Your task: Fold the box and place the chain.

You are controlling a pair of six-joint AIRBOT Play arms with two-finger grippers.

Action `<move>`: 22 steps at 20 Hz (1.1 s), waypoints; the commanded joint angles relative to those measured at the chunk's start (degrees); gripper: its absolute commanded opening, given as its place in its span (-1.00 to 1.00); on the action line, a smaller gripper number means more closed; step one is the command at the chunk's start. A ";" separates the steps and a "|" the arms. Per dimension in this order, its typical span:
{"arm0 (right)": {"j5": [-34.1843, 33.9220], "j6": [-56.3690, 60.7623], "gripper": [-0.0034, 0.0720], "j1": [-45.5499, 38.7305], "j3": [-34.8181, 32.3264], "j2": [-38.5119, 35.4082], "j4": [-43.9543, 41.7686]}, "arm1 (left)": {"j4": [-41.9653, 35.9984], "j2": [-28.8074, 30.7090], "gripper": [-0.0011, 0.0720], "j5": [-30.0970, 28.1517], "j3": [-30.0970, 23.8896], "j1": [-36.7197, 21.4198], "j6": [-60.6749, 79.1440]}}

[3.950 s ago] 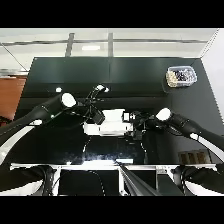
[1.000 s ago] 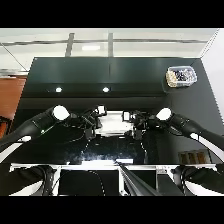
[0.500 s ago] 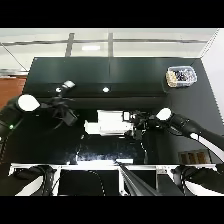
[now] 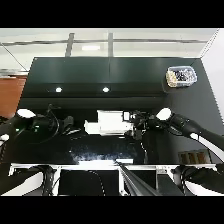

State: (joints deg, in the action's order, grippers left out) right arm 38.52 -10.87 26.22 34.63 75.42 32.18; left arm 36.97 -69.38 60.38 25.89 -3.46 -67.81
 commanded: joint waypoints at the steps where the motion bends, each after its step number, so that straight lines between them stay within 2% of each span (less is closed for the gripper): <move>1: 0.04 0.00 -0.30 0.02 -0.02 0.02 0.00 | -6.01 -5.53 -0.89 -3.48 -0.15 5.05 2.08; 5: 0.04 0.00 -0.30 0.02 -0.02 0.02 0.00 | -10.03 -7.39 -0.88 -3.50 3.72 10.62 7.56; 7: 0.02 0.00 -0.30 0.02 -0.02 0.02 -0.02 | -11.10 -7.32 -0.87 -1.62 5.66 10.91 10.34; 8: 0.02 0.00 -0.30 0.02 -0.02 0.02 -0.02 | -10.97 -7.32 -0.79 -0.48 6.51 10.73 11.10; 9: 0.02 0.00 -0.30 0.02 -0.02 0.02 -0.02 | -10.75 -7.32 -0.49 0.61 7.26 10.36 11.10; 11: 0.02 0.00 -0.30 0.02 -0.02 0.02 -0.02 | -10.60 -7.30 0.51 1.97 8.24 9.73 11.06; 12: 0.02 0.00 -0.30 0.02 -0.02 0.02 -0.02 | -10.62 -7.30 0.77 2.67 8.57 9.46 11.06; 15: 0.02 0.00 -0.30 0.02 -0.02 0.02 0.00 | -10.84 -7.32 0.79 3.48 9.25 10.14 11.45; 18: 0.02 0.00 -0.30 0.02 -0.02 0.02 -0.02 | -10.40 -7.30 0.77 3.76 10.32 13.44 13.42; 22: 0.02 0.00 -0.30 0.02 -0.02 0.02 -0.02 | -6.40 -7.30 0.77 0.00 13.29 18.25 7.85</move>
